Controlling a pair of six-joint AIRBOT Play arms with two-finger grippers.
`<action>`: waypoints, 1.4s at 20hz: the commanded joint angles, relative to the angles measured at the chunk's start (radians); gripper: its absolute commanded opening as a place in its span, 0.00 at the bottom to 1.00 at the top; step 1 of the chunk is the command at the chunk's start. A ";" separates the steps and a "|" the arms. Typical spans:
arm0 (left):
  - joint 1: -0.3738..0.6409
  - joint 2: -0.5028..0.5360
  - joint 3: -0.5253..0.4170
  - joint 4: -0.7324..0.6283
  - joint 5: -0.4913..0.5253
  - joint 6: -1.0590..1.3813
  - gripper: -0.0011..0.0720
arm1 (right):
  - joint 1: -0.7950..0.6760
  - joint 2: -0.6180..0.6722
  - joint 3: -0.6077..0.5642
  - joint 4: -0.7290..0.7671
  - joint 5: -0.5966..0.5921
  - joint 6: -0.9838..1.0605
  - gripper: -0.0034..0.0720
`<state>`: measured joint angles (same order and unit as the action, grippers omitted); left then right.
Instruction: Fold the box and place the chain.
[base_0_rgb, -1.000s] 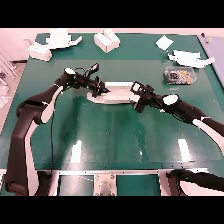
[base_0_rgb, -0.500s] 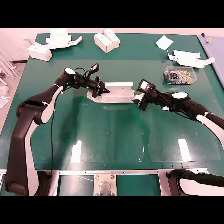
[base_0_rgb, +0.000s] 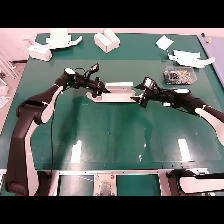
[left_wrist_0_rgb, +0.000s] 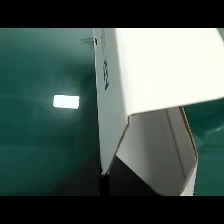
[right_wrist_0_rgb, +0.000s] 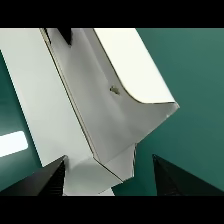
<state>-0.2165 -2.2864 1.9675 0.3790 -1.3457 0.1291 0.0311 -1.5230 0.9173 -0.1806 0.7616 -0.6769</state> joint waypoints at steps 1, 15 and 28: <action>0.000 0.000 0.000 0.000 0.000 0.000 0.04 | -0.030 -0.035 0.040 0.005 0.104 -0.013 0.89; 0.000 0.000 0.000 -0.001 -0.001 0.000 0.04 | -0.040 -0.155 0.143 -0.093 0.200 -0.008 0.89; 0.000 0.000 0.000 -0.001 -0.004 0.001 0.04 | -0.055 -0.248 0.299 -0.243 0.301 0.079 0.89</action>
<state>-0.2165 -2.2868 1.9675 0.3771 -1.3495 0.1287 -0.0246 -1.7454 1.1862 -0.3962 1.0271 -0.6117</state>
